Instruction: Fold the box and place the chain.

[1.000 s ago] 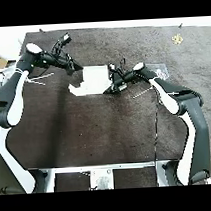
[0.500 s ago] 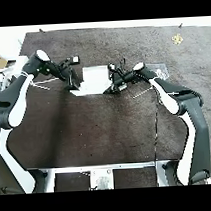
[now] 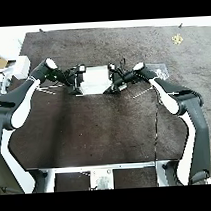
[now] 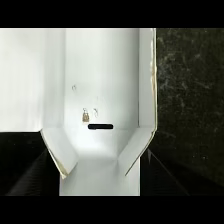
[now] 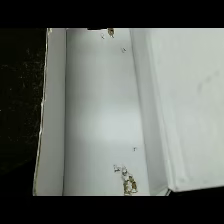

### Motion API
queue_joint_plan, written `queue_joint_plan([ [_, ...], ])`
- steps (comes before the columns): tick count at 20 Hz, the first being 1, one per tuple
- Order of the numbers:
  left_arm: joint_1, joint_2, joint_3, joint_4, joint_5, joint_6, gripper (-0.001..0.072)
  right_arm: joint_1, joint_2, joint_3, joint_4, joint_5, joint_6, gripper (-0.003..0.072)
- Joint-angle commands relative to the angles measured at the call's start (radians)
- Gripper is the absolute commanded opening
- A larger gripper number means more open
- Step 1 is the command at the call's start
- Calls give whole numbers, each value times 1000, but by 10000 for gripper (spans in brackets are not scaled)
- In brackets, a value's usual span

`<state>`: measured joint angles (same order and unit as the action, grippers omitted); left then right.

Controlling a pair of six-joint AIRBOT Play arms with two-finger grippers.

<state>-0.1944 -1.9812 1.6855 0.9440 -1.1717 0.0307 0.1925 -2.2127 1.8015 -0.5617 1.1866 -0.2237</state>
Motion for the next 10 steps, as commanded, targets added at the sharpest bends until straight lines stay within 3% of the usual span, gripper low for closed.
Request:
queue_joint_plan([
  [1, -3, 0, -4, -8, 11, 4, 711, 0, -1, 0, 0, 0, 0, 439],
  [2, -3, 0, -4, -8, 11, 3, 643, 0, -1, 0, 0, 0, 0, 438],
  [3, -3, 0, -4, -8, 4, 4, 379, 0, -1, 0, 0, 0, 0, 439],
  [4, -3, 0, -4, -8, 2, 4, 258, 0, -1, 0, 0, 0, 0, 439],
  [10, -3, -2, -4, -89, -63, 4, 235, 0, -1, 0, 0, 0, 0, 438],
])
